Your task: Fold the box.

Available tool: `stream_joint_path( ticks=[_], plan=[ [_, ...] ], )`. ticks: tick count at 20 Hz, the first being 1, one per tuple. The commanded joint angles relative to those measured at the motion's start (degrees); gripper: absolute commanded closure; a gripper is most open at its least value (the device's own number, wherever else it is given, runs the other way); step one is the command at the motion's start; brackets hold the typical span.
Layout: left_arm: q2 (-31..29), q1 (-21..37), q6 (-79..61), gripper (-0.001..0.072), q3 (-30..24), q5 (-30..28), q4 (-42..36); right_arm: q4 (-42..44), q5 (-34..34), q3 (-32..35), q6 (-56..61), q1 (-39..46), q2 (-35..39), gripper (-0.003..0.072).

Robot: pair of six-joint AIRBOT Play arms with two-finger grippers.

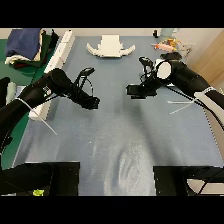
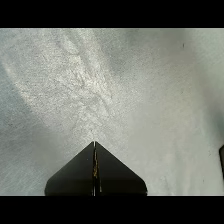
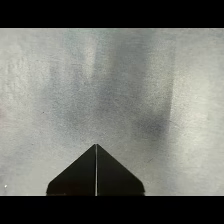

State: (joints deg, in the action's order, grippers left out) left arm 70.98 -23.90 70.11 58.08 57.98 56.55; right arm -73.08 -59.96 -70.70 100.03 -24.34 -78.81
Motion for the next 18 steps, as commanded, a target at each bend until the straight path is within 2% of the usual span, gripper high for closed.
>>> stream_joint_path(
  ticks=[1, 11, 15, 18],
  plan=[
    [0.0, 0.0, 0.0, 0.0695, 0.0, 0.0, 0.0, 0.0, 0.0, -0.1, 0.0, 0.0, 0.0, 0.0684],
    [0.0, 0.0, 0.0, 0.0695, 0.0, 0.0, 0.0, 0.0, 0.0, -0.1, 0.0, 0.0, 0.0, 0.0684],
    [0.0, 0.0, 0.0, 0.0695, 0.0, 0.0, 0.0, 0.0, 3.8, -0.1, 0.0, 0.0, -0.1, 0.0684],
    [0.0, 0.0, 0.0, 0.0695, 0.0, 0.0, 0.0, 4.2, 3.9, 0.0, 0.7, 0.0, -0.3, 0.0684]
  ],
)
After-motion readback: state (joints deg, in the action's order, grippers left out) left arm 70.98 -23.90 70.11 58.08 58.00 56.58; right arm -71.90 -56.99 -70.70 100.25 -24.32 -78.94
